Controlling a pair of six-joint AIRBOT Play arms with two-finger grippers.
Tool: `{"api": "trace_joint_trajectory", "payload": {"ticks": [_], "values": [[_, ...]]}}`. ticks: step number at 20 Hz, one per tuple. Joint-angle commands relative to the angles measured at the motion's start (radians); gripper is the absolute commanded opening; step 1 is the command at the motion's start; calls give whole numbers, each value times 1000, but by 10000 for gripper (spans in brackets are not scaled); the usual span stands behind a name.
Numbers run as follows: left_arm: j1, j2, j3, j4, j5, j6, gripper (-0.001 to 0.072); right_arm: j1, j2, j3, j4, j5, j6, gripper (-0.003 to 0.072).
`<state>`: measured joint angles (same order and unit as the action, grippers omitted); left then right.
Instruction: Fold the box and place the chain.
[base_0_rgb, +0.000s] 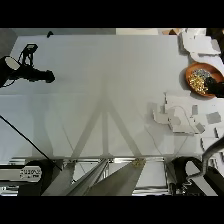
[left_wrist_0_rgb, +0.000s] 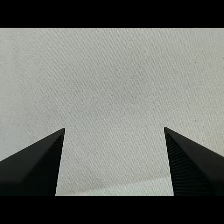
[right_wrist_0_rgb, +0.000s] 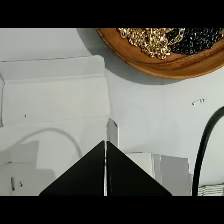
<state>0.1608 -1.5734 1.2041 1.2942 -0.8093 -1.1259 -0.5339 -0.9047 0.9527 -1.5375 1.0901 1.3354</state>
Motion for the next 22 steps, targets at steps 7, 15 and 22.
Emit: {"api": "trace_joint_trajectory", "payload": {"ticks": [7, 15, 22], "values": [[0, 0, 0, 0, 0, 0, 701, 0, 1, 1, 20, -119, 0, 11], [0, 0, 0, 1, 0, 0, 701, -35, -18, 1, -130, -114, 154, 302], [0, 0, 0, 0, 0, 0, 701, -277, -176, 112, -130, 165, 138, 342]]}}
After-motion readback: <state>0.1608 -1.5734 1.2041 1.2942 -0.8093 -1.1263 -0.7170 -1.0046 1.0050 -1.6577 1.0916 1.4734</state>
